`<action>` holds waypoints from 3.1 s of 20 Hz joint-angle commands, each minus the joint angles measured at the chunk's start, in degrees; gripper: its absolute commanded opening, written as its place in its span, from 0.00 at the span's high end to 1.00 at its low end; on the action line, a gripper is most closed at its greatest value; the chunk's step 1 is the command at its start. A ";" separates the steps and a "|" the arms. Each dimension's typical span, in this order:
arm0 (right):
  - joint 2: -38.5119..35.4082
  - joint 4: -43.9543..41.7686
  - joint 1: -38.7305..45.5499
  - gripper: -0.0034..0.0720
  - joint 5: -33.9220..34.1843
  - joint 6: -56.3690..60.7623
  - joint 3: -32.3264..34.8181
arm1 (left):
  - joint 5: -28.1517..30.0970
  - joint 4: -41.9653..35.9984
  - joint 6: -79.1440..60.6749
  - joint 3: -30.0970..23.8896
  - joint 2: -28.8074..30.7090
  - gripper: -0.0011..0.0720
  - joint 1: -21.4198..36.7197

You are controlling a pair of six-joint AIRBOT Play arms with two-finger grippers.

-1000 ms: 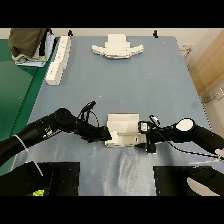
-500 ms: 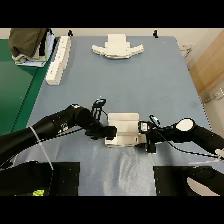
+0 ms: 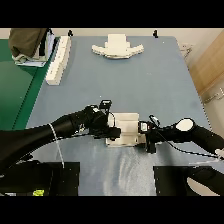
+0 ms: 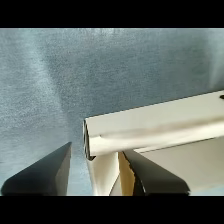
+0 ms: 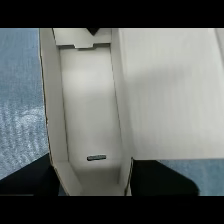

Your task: Fold the box.

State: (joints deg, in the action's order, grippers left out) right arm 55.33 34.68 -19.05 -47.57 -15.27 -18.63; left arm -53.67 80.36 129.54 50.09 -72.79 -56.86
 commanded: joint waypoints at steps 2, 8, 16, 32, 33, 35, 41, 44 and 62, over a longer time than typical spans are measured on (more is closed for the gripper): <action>-0.02 0.04 0.00 0.29 0.02 0.00 0.02 | -1.49 2.43 2.38 2.58 -2.58 0.42 -1.57; -0.02 0.04 0.00 0.29 0.02 0.02 0.00 | -6.64 6.08 5.44 5.57 -6.03 0.52 -3.61; -0.02 0.04 0.00 0.29 0.02 0.00 0.02 | -5.33 5.53 6.62 5.77 -6.03 0.96 -3.89; -0.02 0.04 0.00 0.29 0.02 0.02 0.02 | -27.39 -1.09 -12.07 14.84 7.32 0.97 9.62; -0.02 0.04 0.00 0.29 0.02 0.00 0.02 | -29.11 -3.78 -14.88 14.84 8.07 0.97 12.74; -0.02 0.04 0.00 0.29 0.02 0.02 0.02 | -31.15 -10.05 -21.88 14.78 8.15 0.97 18.56; -0.02 0.04 0.00 0.29 0.02 0.00 0.02 | -34.27 -14.38 -48.85 14.43 3.76 0.97 29.22; -0.04 0.04 0.00 0.29 0.02 0.02 0.00 | -29.64 -21.20 -77.90 11.10 0.48 0.97 37.24; -0.04 0.02 0.00 0.29 0.02 0.00 0.00 | 5.79 -51.19 -159.62 -22.58 5.07 0.03 33.62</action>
State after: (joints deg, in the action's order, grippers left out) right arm 55.33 34.72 -19.00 -47.53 -15.27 -18.63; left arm -50.15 30.85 -19.94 29.26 -67.79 -20.97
